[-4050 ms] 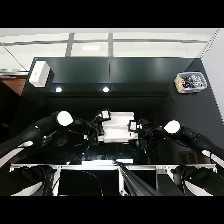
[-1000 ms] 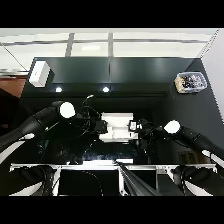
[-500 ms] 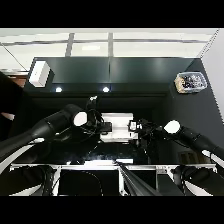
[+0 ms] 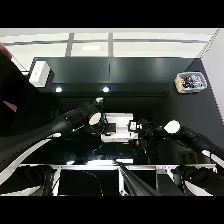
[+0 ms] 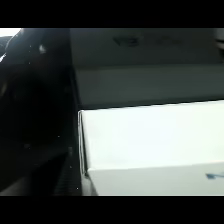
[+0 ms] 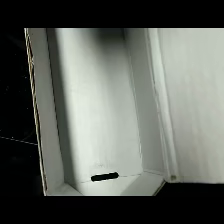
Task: Fold the box and place the chain.
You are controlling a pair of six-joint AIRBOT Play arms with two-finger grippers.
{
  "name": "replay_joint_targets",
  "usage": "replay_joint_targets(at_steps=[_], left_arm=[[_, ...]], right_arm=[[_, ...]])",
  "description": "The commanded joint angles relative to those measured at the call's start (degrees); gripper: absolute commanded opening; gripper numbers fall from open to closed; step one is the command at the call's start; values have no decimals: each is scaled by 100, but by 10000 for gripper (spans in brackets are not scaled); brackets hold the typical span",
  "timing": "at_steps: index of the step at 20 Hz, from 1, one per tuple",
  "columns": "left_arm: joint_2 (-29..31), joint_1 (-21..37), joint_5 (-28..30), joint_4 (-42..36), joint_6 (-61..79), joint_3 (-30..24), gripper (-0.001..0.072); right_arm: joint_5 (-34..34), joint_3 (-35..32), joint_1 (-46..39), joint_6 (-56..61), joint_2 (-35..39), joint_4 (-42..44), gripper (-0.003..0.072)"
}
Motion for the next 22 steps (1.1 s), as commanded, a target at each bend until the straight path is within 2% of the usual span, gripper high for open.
replay_joint_targets(at_steps=[1, 6, 14, 15, 16, 17, 18, 19, 22], left_arm=[[-133, -87, -490, 205, -151, 223, 325], [-146, -352, -610, 643, -581, 361, 324], [-372, -385, -629, 621, -828, 369, 323], [-376, -385, -623, 612, -828, 369, 284], [-376, -385, -599, 612, -826, 372, 187], [-376, -385, -562, 584, -826, 372, 131], [-376, -387, -516, 560, -824, 372, 103], [-376, -387, -476, 522, -822, 382, 22], [-376, -385, -459, 533, -802, 455, 23]], right_arm=[[0, 4, 7, 0, 0, 2, 428], [0, 4, 7, 0, 0, 2, 428], [0, 4, 7, 0, 0, 2, 428], [0, 4, 7, 0, 0, 2, 429], [0, 4, 7, 0, 0, 2, 428], [0, 2, 7, 0, 0, 2, 428], [0, 4, 7, 0, 0, 2, 428], [0, 4, 7, 0, 0, 2, 428], [0, 2, 7, 0, 0, 2, 429]])
